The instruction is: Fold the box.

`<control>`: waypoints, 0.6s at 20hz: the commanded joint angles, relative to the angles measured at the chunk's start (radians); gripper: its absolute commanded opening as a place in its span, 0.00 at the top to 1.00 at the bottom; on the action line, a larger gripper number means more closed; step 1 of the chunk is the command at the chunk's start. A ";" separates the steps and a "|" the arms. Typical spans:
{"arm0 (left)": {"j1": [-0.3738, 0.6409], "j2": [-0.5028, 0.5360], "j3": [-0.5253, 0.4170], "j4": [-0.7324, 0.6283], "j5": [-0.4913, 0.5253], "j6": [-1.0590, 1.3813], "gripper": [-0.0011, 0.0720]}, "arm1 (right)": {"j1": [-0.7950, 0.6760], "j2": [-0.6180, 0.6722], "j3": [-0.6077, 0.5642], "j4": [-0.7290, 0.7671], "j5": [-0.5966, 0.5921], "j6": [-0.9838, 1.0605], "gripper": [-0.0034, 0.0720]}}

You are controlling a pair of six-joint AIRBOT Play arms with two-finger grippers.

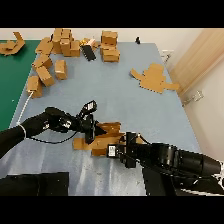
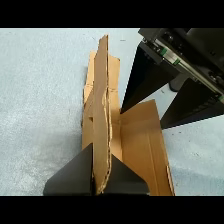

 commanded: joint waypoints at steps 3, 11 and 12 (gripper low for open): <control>0.001 0.000 0.001 0.000 0.000 0.000 0.97 | 0.000 0.002 0.003 -0.032 0.019 0.003 0.16; 0.001 0.000 0.001 0.001 0.000 0.000 0.97 | -0.044 0.026 0.038 0.024 -0.015 0.065 0.00; 0.001 0.000 0.001 0.000 0.000 0.000 0.97 | -0.044 0.031 0.038 0.029 -0.035 0.065 0.00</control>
